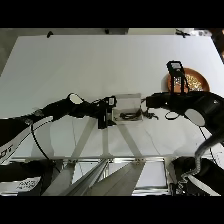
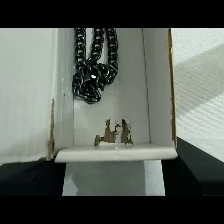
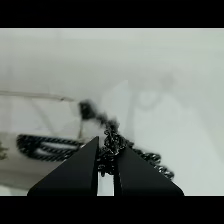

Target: Fold the box and place the chain.

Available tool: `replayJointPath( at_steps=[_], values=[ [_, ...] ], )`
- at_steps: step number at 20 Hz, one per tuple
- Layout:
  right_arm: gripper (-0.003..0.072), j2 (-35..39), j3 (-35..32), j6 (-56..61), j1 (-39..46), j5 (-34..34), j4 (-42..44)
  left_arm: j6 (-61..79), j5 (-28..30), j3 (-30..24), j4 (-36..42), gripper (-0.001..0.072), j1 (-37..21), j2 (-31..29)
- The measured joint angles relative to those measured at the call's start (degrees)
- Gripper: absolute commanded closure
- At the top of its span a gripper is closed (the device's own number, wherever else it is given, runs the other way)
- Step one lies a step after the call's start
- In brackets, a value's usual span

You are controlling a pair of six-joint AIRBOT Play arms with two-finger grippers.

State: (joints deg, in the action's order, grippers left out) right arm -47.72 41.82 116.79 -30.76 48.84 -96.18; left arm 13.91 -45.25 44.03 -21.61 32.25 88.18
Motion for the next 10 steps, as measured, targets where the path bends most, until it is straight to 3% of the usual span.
replayJointPath(
  at_steps=[5, 10],
  values=[
    [0.0679, 3.85, 0.00, -0.26, -8.24, 0.85, -0.02, 0.00, 0.00, 0.00, 0.00, 0.0343, 0.00, 0.00],
    [0.0679, 4.52, -0.04, -0.28, -15.34, -4.48, 0.02, -0.02, 0.00, 0.00, 0.00, 0.0343, 0.02, 0.00]
  ],
)
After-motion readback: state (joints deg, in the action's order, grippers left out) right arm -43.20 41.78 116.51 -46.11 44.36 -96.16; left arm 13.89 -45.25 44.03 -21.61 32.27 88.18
